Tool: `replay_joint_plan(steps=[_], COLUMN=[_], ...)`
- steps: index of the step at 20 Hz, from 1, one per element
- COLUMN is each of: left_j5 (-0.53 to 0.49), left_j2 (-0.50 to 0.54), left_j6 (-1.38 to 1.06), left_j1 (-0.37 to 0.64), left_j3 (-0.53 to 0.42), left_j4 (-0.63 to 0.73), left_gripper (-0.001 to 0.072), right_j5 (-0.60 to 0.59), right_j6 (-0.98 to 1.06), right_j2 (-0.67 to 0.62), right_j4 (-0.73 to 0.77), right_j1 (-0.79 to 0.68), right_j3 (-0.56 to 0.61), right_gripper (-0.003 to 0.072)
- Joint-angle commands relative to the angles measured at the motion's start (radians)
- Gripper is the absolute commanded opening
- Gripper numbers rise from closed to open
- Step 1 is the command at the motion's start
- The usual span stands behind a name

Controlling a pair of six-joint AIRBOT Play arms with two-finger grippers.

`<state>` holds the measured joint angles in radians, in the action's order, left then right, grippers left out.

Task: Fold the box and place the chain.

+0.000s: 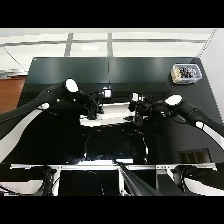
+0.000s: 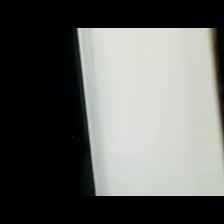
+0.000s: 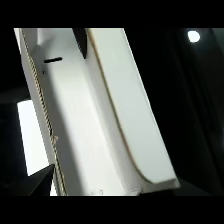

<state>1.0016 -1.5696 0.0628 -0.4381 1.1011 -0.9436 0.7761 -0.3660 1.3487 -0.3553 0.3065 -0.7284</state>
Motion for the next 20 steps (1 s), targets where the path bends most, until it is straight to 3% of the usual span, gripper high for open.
replay_joint_plan(steps=[1, 20], left_j5=[0.003, 0.005], left_j2=[-0.002, -0.002], left_j6=[-0.01, -0.006], left_j1=[-0.012, -0.012], left_j3=[0.001, 0.001], left_j4=[-0.04, -0.039], left_gripper=[0.0027, 0.0027], right_j5=[0.024, -0.043], right_j6=[0.019, 0.071], right_j2=[0.014, 0.064], right_j4=[-0.108, -0.178], right_j1=[0.038, 0.053], right_j3=[0.0, 0.003], right_gripper=[0.0705, 0.0705])
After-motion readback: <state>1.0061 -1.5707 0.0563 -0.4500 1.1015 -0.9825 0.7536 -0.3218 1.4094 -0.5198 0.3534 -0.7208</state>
